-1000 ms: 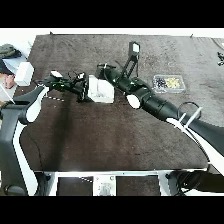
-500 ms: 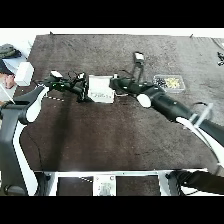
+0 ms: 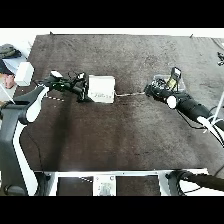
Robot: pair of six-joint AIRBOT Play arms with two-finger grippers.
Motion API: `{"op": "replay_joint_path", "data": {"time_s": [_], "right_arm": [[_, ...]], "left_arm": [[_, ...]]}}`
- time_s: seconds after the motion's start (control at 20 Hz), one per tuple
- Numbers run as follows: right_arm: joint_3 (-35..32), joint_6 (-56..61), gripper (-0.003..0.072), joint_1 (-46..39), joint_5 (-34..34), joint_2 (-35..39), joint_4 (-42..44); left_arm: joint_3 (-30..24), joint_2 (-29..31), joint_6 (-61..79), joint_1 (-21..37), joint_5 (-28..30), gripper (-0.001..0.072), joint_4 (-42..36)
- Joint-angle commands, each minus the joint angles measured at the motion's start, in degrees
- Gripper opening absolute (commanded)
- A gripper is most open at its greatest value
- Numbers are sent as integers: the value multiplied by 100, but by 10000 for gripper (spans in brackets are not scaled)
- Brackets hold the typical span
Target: Fold the box and place the chain.
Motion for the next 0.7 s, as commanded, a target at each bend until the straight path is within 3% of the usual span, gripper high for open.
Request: {"op": "replay_joint_path", "data": {"time_s": [0.0,0.3,0.35,0.45,0.55,0.65], "right_arm": [[-28,31,352,-363,-413,-601,315],[667,33,350,-361,-566,-1480,527],[785,35,264,-361,-586,-1600,544],[990,31,243,-358,-669,-1744,647],[1104,28,72,-356,-669,-1794,645],[1104,24,52,-295,-680,-1764,640]], "left_arm": [[4,0,-2,7,2,415,2],[4,0,0,7,2,415,2],[4,0,0,7,2,416,2],[4,0,0,7,2,415,2],[4,0,-2,7,0,415,2],[4,0,0,7,2,415,2]]}}
